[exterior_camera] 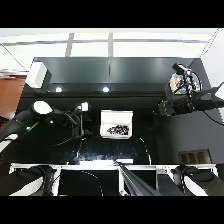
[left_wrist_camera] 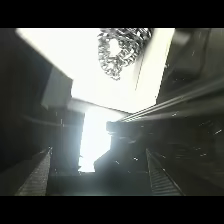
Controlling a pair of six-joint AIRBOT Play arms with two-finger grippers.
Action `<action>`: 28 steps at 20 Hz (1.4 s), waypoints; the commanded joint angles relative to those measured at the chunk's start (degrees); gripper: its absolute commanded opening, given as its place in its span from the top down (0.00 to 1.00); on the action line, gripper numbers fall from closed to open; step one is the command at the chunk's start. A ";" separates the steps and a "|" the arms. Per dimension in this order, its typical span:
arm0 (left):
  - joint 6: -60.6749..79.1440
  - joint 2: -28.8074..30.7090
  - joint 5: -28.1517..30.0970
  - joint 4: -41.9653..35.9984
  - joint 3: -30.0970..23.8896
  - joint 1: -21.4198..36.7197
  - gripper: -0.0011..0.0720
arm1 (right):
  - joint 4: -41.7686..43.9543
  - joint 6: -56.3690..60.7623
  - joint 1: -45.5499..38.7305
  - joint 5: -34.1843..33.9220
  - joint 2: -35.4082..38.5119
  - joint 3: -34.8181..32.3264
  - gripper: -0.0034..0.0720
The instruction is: Fold the box and place the chain.
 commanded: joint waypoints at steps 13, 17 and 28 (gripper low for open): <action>13.05 -9.55 4.70 -12.92 0.57 -6.23 0.01 | -0.02 0.61 -0.02 -2.95 0.07 -0.02 0.51; 13.03 -9.73 4.74 -12.96 0.68 -6.78 0.01 | -0.02 0.63 -0.02 -2.95 0.07 -0.02 0.51; 12.83 -9.77 4.79 -12.81 0.68 -7.15 0.01 | -0.02 0.63 -0.02 -3.58 0.07 -0.02 0.51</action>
